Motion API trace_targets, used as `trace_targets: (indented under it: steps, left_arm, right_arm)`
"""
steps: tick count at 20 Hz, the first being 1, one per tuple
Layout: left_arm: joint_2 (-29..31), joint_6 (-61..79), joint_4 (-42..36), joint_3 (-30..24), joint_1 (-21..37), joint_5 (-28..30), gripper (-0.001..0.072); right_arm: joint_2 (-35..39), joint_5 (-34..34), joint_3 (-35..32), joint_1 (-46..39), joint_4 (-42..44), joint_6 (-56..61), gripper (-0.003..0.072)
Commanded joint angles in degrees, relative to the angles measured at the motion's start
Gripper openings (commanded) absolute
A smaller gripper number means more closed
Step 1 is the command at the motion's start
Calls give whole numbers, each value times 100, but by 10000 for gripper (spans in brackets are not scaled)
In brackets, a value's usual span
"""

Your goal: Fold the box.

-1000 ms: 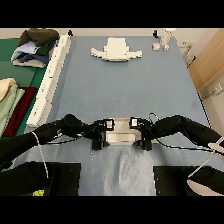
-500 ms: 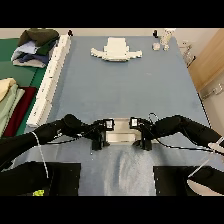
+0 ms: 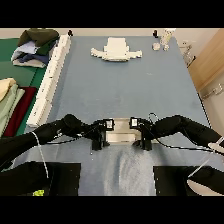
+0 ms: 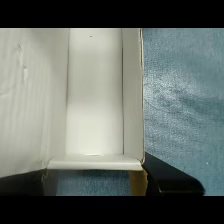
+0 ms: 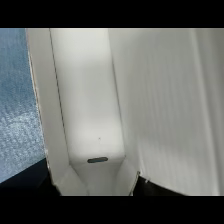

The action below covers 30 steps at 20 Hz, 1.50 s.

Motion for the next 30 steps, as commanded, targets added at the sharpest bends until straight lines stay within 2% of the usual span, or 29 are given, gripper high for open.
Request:
trace_targets:
  steps: [1, 4, 6, 7, 8, 13, 21, 27, 30]
  left_arm:
    - [-4, 0, 0, 2, 2, -4, 421]
    - [-4, 0, 2, 2, 2, 0, 421]
    - [-4, 0, 0, 2, 2, -2, 421]
    - [-4, 0, 0, 2, 2, 0, 421]
    - [-4, 0, 0, 2, 2, 0, 421]
    - [-4, 0, 2, 2, 2, 0, 422]
    - [-4, 0, 0, 2, 2, 0, 421]
    - [-4, 0, 2, 2, 2, 0, 422]
    - [-4, 0, 0, 2, 2, 0, 421]
  right_arm:
    - [-2, 4, -2, 4, 2, 2, 472]
    - [-2, -2, -2, 4, 4, 4, 475]
    - [0, -24, -2, 4, 2, 13, 519]
    - [0, -20, -2, 4, 2, 31, 673]
    - [0, -26, -2, 4, 2, 31, 716]
    - [92, -52, 2, 0, -160, 374, 717]
    - [949, -654, 9, -2, -1596, 1856, 716]
    - [1860, -1388, 9, -2, -2472, 3458, 716]
    - [2354, -1637, 11, -2, -2579, 4686, 715]
